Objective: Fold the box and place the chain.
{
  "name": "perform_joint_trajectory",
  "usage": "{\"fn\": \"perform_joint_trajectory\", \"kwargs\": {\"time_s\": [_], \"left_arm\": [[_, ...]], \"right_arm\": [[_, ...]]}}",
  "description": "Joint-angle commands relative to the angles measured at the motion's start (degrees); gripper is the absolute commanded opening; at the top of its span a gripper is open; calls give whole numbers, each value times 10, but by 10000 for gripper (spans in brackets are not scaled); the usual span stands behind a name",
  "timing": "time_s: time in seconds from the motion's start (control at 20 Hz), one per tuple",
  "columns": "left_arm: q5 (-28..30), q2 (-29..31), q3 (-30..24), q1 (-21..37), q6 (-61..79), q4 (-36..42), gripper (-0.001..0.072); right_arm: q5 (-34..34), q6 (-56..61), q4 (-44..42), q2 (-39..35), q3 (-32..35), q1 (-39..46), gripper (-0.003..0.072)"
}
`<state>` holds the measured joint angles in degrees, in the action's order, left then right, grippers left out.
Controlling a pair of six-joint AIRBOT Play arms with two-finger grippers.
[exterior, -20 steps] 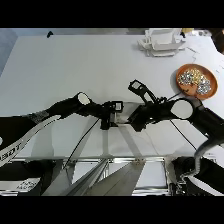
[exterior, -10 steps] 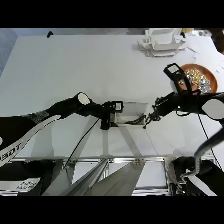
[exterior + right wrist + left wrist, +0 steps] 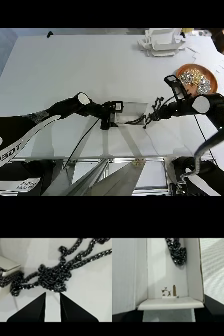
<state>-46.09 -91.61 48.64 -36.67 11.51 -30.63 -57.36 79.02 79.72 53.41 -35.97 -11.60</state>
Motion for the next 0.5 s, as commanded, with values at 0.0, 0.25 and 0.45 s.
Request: {"fn": "perform_joint_trajectory", "kwargs": {"time_s": [0.0,0.25,0.45], "left_arm": [[0,0,0,0,0,0,271],[0,0,0,0,0,0,271],[0,0,0,0,0,0,271]], "right_arm": [[19,1,-21,13,19,-12,203],[24,1,-12,42,20,-59,313],[37,3,-14,72,20,-60,286]]}}
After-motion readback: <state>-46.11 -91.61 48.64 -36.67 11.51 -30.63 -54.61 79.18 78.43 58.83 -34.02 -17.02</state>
